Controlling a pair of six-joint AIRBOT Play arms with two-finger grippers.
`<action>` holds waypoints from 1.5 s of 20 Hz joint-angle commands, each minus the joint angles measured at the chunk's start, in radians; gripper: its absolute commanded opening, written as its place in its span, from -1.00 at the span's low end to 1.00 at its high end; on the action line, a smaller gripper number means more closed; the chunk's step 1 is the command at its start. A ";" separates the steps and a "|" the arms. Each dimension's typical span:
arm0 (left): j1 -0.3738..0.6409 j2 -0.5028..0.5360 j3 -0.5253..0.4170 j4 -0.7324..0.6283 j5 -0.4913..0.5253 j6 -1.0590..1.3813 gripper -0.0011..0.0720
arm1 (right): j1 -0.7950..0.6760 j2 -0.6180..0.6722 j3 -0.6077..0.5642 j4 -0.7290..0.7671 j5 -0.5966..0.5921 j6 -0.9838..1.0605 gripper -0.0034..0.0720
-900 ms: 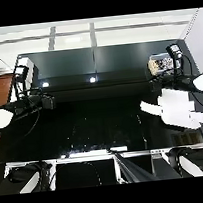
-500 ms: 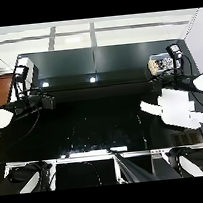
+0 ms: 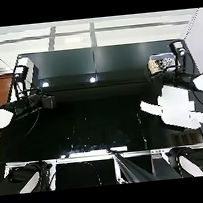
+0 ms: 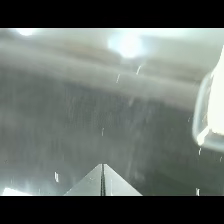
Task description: Fold the box and place the chain.
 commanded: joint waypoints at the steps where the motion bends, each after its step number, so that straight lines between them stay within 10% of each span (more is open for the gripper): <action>1: 0.000 -0.008 -0.001 -0.036 0.064 0.000 -0.90 | 0.001 0.000 0.000 0.177 -0.164 0.001 -0.87; 3: 0.000 -0.029 -0.003 -0.055 0.106 0.000 -0.90 | 0.001 0.000 0.000 0.337 -0.233 0.001 -0.85; 4: 0.000 -0.048 -0.003 -0.060 0.126 0.000 -0.80 | 0.001 0.000 0.000 0.372 -0.262 0.001 -0.07; 5: 0.000 -0.067 -0.003 -0.066 0.136 0.000 -0.12 | 0.000 0.000 0.001 0.357 -0.274 -0.005 0.98; 6: 0.000 -0.086 -0.003 -0.074 0.134 0.000 1.00 | -0.008 0.000 0.001 0.313 -0.248 -0.004 0.98; 13: 0.000 -0.103 -0.002 -0.089 -0.064 -0.011 0.97 | -0.663 -0.001 0.061 -0.346 0.130 0.521 0.97; 18: 0.000 -0.103 -0.002 -0.101 -0.102 -0.019 0.97 | -1.154 -0.066 0.062 -0.342 0.369 0.463 0.97; 26: 0.000 -0.103 -0.002 -0.146 -0.096 -0.019 0.96 | -1.176 -0.288 0.063 -0.222 0.598 -0.088 0.97; 30: 0.000 -0.103 -0.002 -0.175 -0.086 -0.019 0.96 | -1.099 -0.288 0.124 -0.217 0.595 -0.137 -0.49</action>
